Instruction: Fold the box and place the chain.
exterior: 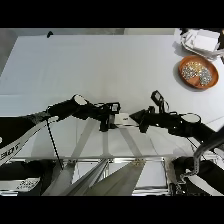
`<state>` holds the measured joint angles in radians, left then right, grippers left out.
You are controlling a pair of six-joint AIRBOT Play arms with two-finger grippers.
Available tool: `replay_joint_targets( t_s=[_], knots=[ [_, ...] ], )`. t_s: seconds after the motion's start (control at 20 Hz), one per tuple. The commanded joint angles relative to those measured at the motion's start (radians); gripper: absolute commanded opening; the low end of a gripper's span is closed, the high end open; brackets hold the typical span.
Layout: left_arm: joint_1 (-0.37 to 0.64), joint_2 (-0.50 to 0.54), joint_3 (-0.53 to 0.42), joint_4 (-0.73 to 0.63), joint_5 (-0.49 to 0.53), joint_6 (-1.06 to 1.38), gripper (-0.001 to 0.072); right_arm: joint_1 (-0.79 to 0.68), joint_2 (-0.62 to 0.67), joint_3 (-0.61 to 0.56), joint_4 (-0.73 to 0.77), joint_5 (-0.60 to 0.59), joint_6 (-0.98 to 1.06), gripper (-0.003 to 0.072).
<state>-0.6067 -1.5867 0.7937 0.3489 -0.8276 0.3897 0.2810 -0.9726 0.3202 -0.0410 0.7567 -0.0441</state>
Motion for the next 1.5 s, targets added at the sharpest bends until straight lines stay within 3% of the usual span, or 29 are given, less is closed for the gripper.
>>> replay_joint_targets(
  t_s=[0.0, 0.15, 0.25, 0.4, 0.5, 0.6, 0.7, 0.95, 1.3, 1.35, 1.45],
  knots=[
    [0.001, 0.001, 0.001, 0.003, 0.001, 0.003, 0.0332, -0.001, 0.072, 0.102, -0.038, -0.045, 0.18, 0.001],
    [0.001, 0.001, 0.001, 0.003, 0.001, 0.003, 0.0332, -0.001, 0.117, 0.239, -0.408, -0.112, 0.583, 0.001],
    [0.001, 0.001, 0.001, 0.003, 0.001, 0.003, 0.0332, -0.001, 0.122, 0.352, -0.833, -0.077, 1.014, 0.001],
    [0.0, 0.001, 0.001, 0.003, 0.001, 0.003, 0.0332, -0.001, 0.121, 0.492, -1.461, 0.177, 1.456, 0.0007],
    [0.001, 0.001, 0.001, 0.003, 0.001, 0.003, 0.0332, -0.04, 0.118, 0.514, -1.677, 0.385, 1.512, 0.0007],
    [0.001, 0.001, 0.001, 0.003, 0.001, 0.003, 0.0332, -0.159, 0.1, 0.512, -1.689, 0.576, 1.508, 0.0006],
    [0.0, 0.001, 0.001, 0.003, 0.0, 0.003, 0.0332, -0.296, 0.078, 0.509, -1.645, 0.663, 1.501, 0.0007],
    [0.0, 0.001, 0.001, 0.003, 0.001, 0.003, 0.0332, -0.494, 0.075, 0.473, -1.522, 0.645, 1.479, 0.0008],
    [0.0, 0.001, 0.001, 0.003, 0.0, 0.003, 0.0329, -0.499, 0.075, 0.468, -1.408, 0.549, 1.479, 0.001],
    [0.001, 0.001, 0.001, 0.002, 0.001, 0.003, 0.0291, -0.499, 0.075, 0.468, -1.396, 0.538, 1.479, 0.001],
    [0.003, 0.009, 0.001, 0.003, 0.002, 0.006, 0.0009, -0.499, 0.075, 0.468, -1.392, 0.533, 1.479, 0.001]
  ],
)
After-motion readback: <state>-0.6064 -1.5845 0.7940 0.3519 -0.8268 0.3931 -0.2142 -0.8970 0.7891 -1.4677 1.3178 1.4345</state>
